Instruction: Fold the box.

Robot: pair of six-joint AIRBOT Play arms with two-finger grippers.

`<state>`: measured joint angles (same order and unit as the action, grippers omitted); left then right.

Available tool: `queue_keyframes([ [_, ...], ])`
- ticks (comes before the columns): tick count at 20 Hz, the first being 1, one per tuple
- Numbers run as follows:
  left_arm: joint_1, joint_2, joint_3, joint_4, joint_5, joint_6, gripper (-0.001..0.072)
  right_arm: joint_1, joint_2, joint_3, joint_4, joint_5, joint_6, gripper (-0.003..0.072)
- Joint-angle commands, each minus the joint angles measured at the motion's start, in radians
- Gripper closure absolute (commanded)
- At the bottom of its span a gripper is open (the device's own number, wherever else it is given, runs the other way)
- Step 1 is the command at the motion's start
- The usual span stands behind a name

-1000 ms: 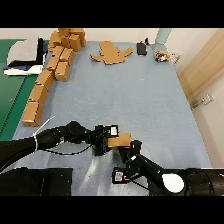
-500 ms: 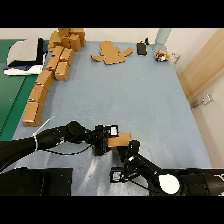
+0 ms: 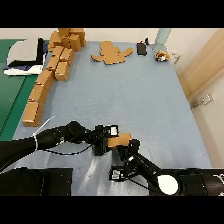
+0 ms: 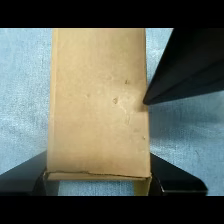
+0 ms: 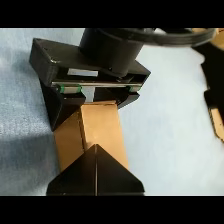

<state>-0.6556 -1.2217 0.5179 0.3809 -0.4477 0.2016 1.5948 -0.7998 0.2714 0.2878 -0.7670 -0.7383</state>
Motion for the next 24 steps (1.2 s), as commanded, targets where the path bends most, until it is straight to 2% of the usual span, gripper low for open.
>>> queue_keyframes([
  [1, 0.000, 0.001, 0.000, 0.000, 0.000, 0.000, 0.0194, 0.000, -0.014, -0.001, 0.027, -0.001, 0.006, 0.0681],
  [21, 0.000, 0.001, 0.000, 0.000, 0.000, 0.000, 0.0194, 0.000, -0.078, 0.000, 0.039, 0.007, 0.061, 0.0681],
  [24, 0.000, 0.001, 0.000, 0.000, 0.000, 0.000, 0.0194, 0.001, -0.077, 0.011, -0.008, -0.018, 0.061, 0.0681],
])
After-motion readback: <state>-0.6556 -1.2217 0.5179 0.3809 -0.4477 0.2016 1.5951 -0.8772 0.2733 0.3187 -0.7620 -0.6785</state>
